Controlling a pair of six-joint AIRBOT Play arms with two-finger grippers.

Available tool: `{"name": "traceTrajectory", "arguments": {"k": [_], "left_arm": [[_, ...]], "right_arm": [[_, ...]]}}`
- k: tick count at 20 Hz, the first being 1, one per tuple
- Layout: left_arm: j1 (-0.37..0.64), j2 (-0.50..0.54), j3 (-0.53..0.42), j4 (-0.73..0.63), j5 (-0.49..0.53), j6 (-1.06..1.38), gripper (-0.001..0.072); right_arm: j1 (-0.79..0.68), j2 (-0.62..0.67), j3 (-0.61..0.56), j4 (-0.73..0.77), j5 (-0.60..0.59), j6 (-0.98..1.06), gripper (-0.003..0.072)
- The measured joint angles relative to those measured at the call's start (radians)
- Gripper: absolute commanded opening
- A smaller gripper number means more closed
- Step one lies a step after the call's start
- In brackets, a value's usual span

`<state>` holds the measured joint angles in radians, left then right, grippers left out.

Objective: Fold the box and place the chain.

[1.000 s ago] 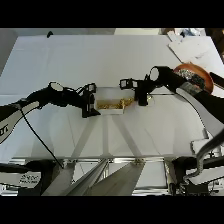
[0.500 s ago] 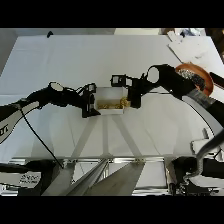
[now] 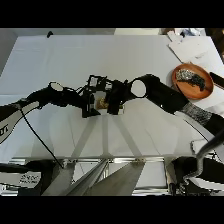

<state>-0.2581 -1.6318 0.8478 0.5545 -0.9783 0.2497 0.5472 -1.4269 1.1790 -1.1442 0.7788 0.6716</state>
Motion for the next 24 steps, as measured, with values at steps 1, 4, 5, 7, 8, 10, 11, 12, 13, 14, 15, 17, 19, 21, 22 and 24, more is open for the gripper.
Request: {"name": "traceTrajectory", "arguments": {"k": [1,4,5,7,8,10,11,12,13,14,15,17,19,21,22,24], "left_arm": [[0.000,0.000,0.000,0.000,0.000,0.000,0.0153],[0.000,0.000,0.000,0.000,0.000,0.000,0.0153],[0.000,0.000,0.000,0.000,0.000,0.000,0.0153],[0.000,0.000,0.000,0.000,0.000,0.000,0.0153],[0.000,0.000,0.000,0.000,0.000,0.000,0.0153],[0.000,0.000,0.000,0.000,0.000,0.000,0.0153],[0.000,0.000,0.000,0.000,0.000,0.000,0.0153],[0.000,0.000,0.000,0.000,0.000,0.000,0.0153],[0.000,0.000,0.000,0.000,0.000,0.000,0.0153],[0.000,0.000,0.000,0.000,0.000,0.000,0.0153],[0.000,0.000,0.000,0.000,0.000,0.000,0.0153],[0.000,0.000,0.000,0.000,0.000,0.000,0.0153],[0.000,0.000,0.000,0.000,0.000,0.000,0.0153],[0.000,0.000,0.000,0.000,0.000,0.000,0.0153],[0.000,0.000,0.000,0.000,0.000,0.000,0.0153],[0.000,0.000,0.000,0.000,0.000,0.000,0.0153]], "right_arm": [[0.006,-0.003,0.000,-0.016,-0.009,0.028,0.0018],[0.018,-0.015,0.000,-0.112,-0.014,0.132,0.0018],[0.019,-0.019,0.000,-0.150,-0.004,0.162,0.0018],[0.021,-0.028,0.000,-0.208,0.021,0.200,0.0033],[0.022,-0.033,0.000,-0.228,0.034,0.220,0.0168],[0.023,-0.040,0.000,-0.256,0.062,0.245,0.0343],[0.023,-0.040,0.000,-0.262,0.071,0.253,0.0342],[0.023,-0.037,0.000,-0.269,0.077,0.261,0.0340],[0.022,-0.029,0.000,-0.274,0.084,0.264,0.0340],[0.019,-0.018,0.000,-0.277,0.085,0.264,0.0340],[0.011,-0.003,0.000,-0.278,0.093,0.264,0.0339],[-0.019,0.030,0.000,-0.285,0.105,0.262,0.0340],[-0.063,0.056,-0.001,-0.280,0.150,0.226,0.0340],[-0.127,0.072,-0.008,-0.250,0.225,0.161,0.0340],[-0.161,0.076,-0.014,-0.225,0.253,0.126,0.0340],[-0.234,0.080,-0.034,-0.157,0.289,0.051,0.0340]]}}
